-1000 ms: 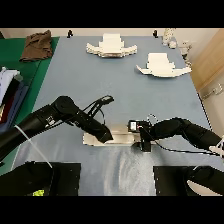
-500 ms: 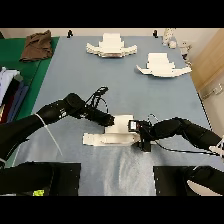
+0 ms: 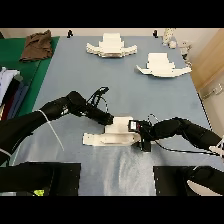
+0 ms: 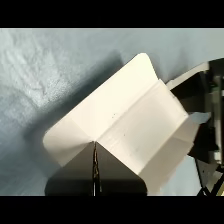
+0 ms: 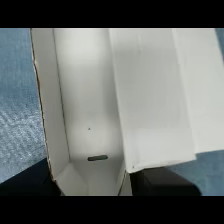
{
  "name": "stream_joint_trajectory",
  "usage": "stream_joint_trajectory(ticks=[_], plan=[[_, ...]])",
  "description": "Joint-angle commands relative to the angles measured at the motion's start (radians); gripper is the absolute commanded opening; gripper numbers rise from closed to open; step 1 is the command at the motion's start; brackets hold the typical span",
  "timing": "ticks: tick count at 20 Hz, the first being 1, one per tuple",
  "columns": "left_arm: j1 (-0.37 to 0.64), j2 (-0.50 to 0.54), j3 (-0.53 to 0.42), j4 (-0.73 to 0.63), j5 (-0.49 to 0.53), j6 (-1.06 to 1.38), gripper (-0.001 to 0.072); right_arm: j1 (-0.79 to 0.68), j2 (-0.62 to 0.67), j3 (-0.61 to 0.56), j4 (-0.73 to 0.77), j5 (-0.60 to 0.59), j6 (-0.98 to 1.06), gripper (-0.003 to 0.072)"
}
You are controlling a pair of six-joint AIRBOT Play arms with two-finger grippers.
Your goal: Fold the box.
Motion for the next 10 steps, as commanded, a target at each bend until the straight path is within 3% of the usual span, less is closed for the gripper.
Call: stream_joint_trajectory(ticks=[1, 10], plan=[[-0.003, 0.083, 0.034, 0.011, -0.075, 0.096, 0.0011, 0.001, -0.001, 0.0, 0.0, -0.001, 0.0, 0.0444], [-0.161, 0.444, 0.014, 0.429, -0.162, 0.084, 0.0011, 0.001, -0.001, 0.0, 0.0, -0.001, 0.0, 0.0443]])
